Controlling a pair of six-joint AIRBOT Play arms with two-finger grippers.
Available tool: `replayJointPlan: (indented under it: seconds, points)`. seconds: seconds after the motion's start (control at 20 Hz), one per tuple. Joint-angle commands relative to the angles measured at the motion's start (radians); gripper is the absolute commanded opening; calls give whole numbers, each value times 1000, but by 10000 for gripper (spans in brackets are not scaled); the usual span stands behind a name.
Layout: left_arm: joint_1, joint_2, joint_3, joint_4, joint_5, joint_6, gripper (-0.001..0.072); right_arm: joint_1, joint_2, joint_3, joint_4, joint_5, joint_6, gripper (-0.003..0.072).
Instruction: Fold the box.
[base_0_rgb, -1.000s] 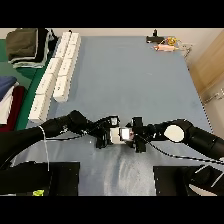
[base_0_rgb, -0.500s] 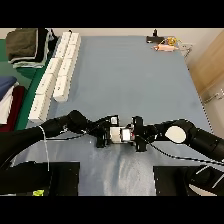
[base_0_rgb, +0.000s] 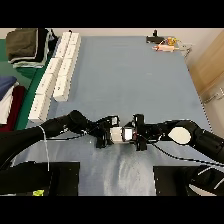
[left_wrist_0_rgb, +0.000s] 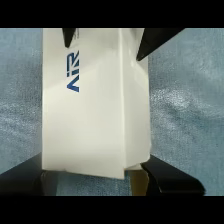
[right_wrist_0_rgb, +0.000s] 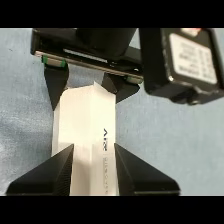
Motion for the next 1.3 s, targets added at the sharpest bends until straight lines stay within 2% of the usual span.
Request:
replayJointPlan:
  seconds: [0.0, 0.35, 0.45, 0.55, 0.6, 0.95, 1.05, 1.25]
  points:
    - [0, 0, 0, 0, 1, 0, 523, -1, -16, 1, -1, -40, -22, 374]
    - [0, 0, 0, 0, 2, 0, 523, 0, -28, 3, 1, -35, -21, 372]
    - [0, 0, 0, 0, 1, 0, 523, 0, -28, 3, 2, -12, -20, 222]
    - [0, 0, 0, 0, 2, 0, 523, 0, -30, 2, 10, 3, -20, 213]
    - [0, 0, 0, 0, 1, 0, 523, 0, -30, 2, 17, 10, -20, 181]
    - [0, 0, 0, 0, 1, 0, 523, 0, -29, 2, 67, 46, -21, 179]
    - [0, 0, 0, 0, 1, 0, 523, 0, -30, 2, 69, 64, -20, 246]
    - [0, 0, 0, 0, 1, 0, 523, 0, -29, 0, 69, 77, -20, 247]
